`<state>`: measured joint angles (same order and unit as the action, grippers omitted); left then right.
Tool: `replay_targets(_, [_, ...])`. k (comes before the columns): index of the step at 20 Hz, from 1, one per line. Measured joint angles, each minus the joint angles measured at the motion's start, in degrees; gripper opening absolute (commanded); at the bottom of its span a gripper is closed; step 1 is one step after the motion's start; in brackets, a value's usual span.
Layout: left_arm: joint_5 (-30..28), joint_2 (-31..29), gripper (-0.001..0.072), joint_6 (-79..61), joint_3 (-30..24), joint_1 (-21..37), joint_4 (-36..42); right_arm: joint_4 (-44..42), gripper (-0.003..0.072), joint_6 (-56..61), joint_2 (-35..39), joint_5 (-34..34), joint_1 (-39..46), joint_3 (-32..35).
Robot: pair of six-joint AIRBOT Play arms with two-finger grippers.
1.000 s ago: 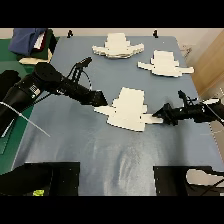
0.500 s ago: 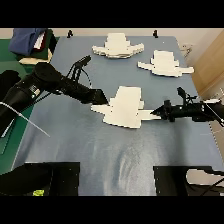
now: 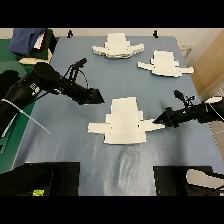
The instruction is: Fold the box.
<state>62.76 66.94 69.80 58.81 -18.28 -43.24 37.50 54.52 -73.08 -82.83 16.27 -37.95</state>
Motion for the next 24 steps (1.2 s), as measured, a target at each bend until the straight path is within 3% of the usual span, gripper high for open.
replay_targets(4, [1.6, 0.4, 0.0584, 0.2, 0.0, 1.1, 0.0, 6.5, 0.0002, 4.0, 0.4, -2.1, 0.0, -1.5])
replay_targets(5, [1.6, 0.4, 0.0585, 0.2, 0.0, 1.2, 0.1, 7.4, 0.0044, 4.3, 0.5, -1.4, 0.0, -1.7])
replay_targets(7, [1.6, 0.5, 0.0584, 0.2, 0.0, 1.4, -0.1, 8.5, 0.0322, 5.1, 0.6, 1.2, 0.0, -1.9])
replay_targets(8, [1.7, 0.5, 0.0585, 0.2, 0.0, 1.5, 0.0, 8.9, 0.0347, 5.4, 0.6, 2.2, 0.0, -2.0])
replay_targets(17, [1.7, 0.5, 0.0585, 0.1, 0.0, 1.6, 0.0, 10.2, 0.0343, 11.9, 0.6, 6.5, -0.5, -1.8])
replay_targets(19, [1.9, 0.5, 0.0585, 0.1, 0.0, 1.6, 0.0, 10.5, 0.0283, 12.4, 0.6, 6.6, -2.0, -1.1])
replay_targets(21, [2.0, 0.5, 0.0586, 0.1, 0.0, 1.6, 0.0, 10.6, 0.0276, 12.6, 0.6, 7.0, -4.0, -0.3])
replay_targets(24, [1.9, 0.5, 0.0585, 0.1, 0.0, 1.6, 0.0, 10.6, 0.0009, 12.7, 0.6, 8.0, -7.0, 0.2])
